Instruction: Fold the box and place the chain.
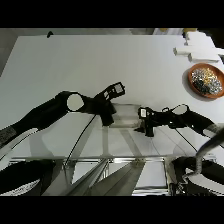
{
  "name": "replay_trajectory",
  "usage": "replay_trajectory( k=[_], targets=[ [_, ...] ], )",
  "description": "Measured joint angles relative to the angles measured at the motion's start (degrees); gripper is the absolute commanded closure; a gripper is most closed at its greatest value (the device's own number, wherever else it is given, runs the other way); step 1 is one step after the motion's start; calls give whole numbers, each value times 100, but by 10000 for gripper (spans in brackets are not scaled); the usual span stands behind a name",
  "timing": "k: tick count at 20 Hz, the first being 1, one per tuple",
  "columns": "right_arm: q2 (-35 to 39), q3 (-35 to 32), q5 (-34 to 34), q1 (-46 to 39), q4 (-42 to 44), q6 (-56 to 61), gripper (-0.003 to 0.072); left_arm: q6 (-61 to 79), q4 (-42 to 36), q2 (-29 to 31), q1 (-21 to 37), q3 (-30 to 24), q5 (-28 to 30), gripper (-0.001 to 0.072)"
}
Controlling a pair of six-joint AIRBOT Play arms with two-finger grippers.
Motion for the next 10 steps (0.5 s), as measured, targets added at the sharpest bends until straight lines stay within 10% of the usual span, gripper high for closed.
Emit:
replay_trajectory(
  k=[7, 10],
  targets=[
    [-2, 0, 0, 0, 0, 0, 360, -262, 623, 90, 223, -444, -599, 692],
    [0, 0, 0, 0, 0, 0, 360, 37, 745, 94, 413, -623, -621, 504]
  ],
)
